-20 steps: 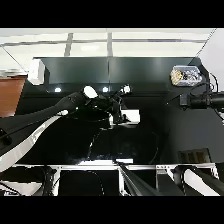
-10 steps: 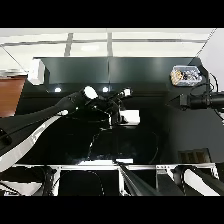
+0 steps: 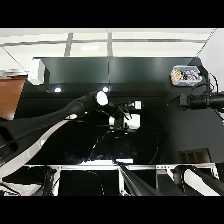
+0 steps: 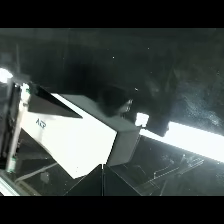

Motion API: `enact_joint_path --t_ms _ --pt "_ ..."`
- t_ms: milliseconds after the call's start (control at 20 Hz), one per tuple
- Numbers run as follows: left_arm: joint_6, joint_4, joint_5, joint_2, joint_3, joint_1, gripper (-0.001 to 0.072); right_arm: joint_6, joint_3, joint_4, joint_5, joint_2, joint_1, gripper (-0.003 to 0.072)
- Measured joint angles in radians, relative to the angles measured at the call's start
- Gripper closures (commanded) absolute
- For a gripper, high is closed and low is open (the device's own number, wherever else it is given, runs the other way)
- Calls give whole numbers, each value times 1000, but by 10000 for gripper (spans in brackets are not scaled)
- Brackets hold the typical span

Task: Fold the box and place the chain.

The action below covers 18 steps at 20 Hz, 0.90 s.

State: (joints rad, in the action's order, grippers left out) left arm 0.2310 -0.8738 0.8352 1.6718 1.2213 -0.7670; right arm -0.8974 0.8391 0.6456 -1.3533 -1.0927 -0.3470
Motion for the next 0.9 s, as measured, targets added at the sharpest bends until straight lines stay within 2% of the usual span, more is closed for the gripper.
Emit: enact_joint_path --t_ms 50,100,150,200,250,450,600,750,900 --pt "28 -24 -6 2 6 -10 303 0 0 1 0 0 0 673" --pt "54 -44 -6 3 12 -17 433 0 0 1 0 0 0 673" --pt "81 -63 -3 4 19 -23 447 0 0 1 0 0 0 673" --pt "119 -88 3 3 29 -26 538 0 0 2 0 0 0 673" --pt "165 -120 16 -2 39 -26 567 -1 0 2 0 0 0 673" --pt "416 -255 79 -69 70 28 567 -6 0 2 -3 0 0 673" --pt "628 -356 159 -155 62 140 545 -9 0 2 -7 0 0 673" --pt "817 -448 219 -269 -15 301 529 -9 0 2 -9 0 0 673" --pt "940 -530 254 -402 -152 526 530 -9 0 2 -9 0 0 673"
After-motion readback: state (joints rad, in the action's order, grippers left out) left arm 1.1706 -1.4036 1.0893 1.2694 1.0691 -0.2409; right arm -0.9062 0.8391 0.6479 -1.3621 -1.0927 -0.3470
